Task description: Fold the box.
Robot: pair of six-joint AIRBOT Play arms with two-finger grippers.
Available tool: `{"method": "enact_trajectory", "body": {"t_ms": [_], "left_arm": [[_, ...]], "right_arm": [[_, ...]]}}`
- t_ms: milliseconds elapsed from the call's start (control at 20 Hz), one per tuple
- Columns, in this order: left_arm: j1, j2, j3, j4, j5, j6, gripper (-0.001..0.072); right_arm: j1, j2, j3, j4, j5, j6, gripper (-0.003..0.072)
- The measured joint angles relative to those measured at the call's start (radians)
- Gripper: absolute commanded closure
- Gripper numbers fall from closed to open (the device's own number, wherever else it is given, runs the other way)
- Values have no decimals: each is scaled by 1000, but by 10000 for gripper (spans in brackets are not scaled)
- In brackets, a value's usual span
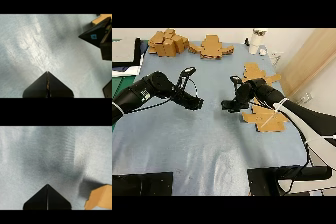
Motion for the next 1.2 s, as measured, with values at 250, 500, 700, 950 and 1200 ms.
{"method": "enact_trajectory", "body": {"t_ms": [250,500,700,950,1200], "left_arm": [[0,-4,-1,0,3,0,698],[0,-5,-1,0,4,0,698],[0,-5,-1,0,4,1,698],[0,-5,-1,0,4,1,698],[0,-5,-1,0,13,1,698]], "right_arm": [[0,-3,0,0,0,0,683],[0,-4,0,0,0,0,683],[0,-4,0,0,-1,0,683],[0,-4,0,0,3,1,683],[0,-4,0,21,23,4,683]]}}
